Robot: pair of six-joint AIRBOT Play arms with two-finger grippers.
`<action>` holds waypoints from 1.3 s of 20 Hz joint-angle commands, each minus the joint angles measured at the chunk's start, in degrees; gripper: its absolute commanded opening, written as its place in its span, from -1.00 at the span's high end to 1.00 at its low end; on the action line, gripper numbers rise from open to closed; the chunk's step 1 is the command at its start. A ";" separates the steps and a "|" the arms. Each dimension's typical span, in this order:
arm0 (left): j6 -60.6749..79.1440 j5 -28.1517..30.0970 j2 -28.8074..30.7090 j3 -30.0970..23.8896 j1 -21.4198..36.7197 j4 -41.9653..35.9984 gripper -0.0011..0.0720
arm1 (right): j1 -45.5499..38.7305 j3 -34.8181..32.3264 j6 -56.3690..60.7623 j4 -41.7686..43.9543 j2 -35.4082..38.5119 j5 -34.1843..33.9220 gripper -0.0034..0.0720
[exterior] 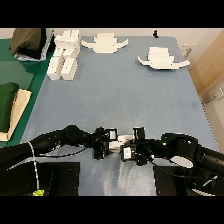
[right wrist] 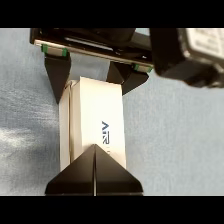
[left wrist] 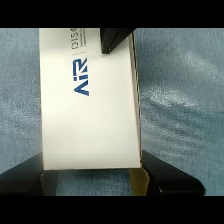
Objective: Fold the box.
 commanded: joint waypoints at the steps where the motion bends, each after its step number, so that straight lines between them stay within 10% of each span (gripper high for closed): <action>1: 0.02 -0.02 0.02 0.02 0.02 0.00 -0.43 | 0.07 -0.59 0.17 1.88 -0.13 0.52 0.90; 26: 0.02 -0.02 0.02 0.02 0.02 0.00 -0.43 | -0.02 -1.36 1.73 4.20 5.88 -6.05 0.90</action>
